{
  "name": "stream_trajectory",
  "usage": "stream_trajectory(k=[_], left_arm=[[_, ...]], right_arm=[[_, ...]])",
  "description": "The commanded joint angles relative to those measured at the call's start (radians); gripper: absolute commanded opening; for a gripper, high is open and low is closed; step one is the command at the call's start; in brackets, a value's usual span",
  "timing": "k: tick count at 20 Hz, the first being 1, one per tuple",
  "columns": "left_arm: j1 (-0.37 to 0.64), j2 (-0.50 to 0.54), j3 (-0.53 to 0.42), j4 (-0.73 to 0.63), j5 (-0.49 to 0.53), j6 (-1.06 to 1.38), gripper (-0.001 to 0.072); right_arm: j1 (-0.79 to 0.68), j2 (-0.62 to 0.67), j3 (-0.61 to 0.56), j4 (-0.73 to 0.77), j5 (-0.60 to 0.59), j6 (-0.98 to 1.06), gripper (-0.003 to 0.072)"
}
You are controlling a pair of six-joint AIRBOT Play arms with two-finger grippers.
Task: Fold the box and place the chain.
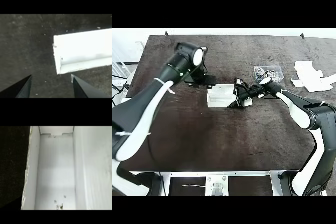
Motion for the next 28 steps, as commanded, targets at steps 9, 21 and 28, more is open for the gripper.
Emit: stream_trajectory(k=[9, 21, 28], left_arm=[[0.228, 0.376, -0.570, -0.627, 0.423, 0.985, 0.0567], [0.327, 0.326, -0.627, -0.877, 0.535, 1.690, 0.0566], [0.456, -0.045, -0.490, -1.147, 0.334, 2.142, 0.0566]], right_arm=[[0.001, 0.000, 0.000, 0.000, 0.000, 0.000, 0.0583], [0.001, 0.000, 0.000, 0.000, 0.000, 0.000, 0.0583], [0.001, 0.000, 0.000, 0.000, 0.000, 0.000, 0.0583]])
